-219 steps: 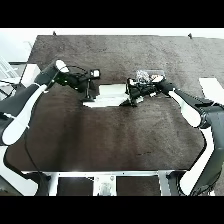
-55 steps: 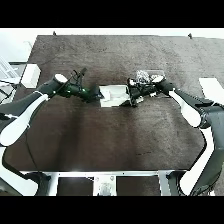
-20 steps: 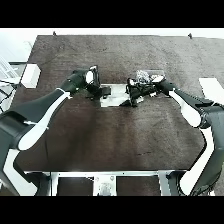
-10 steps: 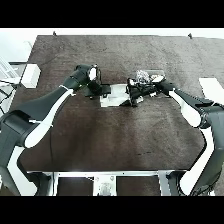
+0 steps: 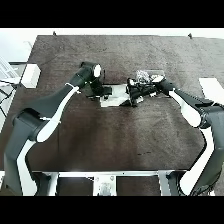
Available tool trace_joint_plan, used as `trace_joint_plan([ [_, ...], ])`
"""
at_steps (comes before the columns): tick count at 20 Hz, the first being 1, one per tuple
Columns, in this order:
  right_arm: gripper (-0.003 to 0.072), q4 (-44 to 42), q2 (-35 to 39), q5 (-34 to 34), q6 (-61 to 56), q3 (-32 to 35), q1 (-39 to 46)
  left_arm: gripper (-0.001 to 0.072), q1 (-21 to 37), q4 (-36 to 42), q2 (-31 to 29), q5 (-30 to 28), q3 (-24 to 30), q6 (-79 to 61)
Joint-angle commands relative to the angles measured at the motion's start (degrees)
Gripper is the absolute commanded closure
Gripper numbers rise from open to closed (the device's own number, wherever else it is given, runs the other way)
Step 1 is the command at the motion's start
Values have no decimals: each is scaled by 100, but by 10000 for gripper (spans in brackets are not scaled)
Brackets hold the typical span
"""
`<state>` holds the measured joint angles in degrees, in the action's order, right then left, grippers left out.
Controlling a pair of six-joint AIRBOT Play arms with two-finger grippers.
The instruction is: Fold the box and place the chain.
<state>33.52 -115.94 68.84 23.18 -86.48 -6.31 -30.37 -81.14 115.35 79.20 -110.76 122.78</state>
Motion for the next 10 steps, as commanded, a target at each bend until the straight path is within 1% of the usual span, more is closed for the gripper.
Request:
trace_joint_plan([
  [1,249,0,-2,0,-2,0,-7,275,-31,-83,341,570,-487,24],
  [4,249,0,-2,0,-2,0,-4,275,-79,-225,426,693,-546,22],
  [6,249,0,-2,0,-2,0,-4,276,-83,-337,444,695,-546,-9],
  [7,249,-2,-2,0,-2,0,-4,296,-83,-411,444,693,-546,-26],
  [10,248,0,-2,0,0,0,-7,294,-109,-664,444,678,-608,-92],
])
